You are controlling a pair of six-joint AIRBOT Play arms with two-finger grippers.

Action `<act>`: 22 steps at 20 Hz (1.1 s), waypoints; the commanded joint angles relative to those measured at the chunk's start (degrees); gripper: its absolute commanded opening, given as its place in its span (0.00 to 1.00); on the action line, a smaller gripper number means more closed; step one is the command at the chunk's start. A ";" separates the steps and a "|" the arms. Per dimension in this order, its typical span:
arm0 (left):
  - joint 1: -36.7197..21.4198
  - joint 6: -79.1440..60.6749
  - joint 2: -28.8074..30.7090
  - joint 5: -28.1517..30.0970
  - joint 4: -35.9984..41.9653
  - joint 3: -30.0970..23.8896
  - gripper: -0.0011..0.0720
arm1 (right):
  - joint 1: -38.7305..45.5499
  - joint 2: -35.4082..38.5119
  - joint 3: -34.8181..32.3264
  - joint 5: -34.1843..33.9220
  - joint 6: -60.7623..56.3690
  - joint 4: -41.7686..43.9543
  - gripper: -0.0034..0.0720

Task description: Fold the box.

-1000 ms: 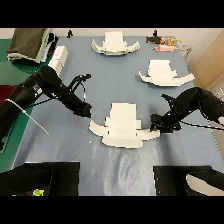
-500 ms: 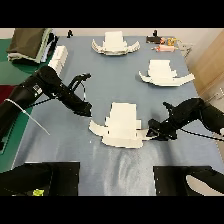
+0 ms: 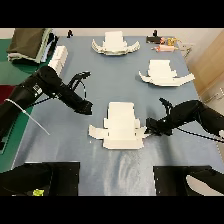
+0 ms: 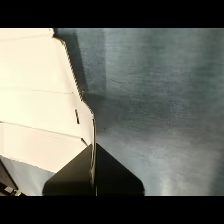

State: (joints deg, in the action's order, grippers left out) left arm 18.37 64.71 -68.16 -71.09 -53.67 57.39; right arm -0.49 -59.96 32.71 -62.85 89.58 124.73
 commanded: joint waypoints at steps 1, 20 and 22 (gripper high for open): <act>-2.19 -3.91 -0.07 -1.73 2.84 -0.11 0.03 | -3.43 0.11 -0.48 -1.18 6.67 0.20 0.05; -10.29 -21.88 -18.67 -1.16 22.03 -6.03 0.73 | -14.27 7.17 -6.36 12.28 7.98 -1.03 0.05; -8.07 -21.88 -20.76 -0.57 21.97 -5.90 0.73 | -14.27 7.17 -6.36 12.28 7.96 -1.01 0.05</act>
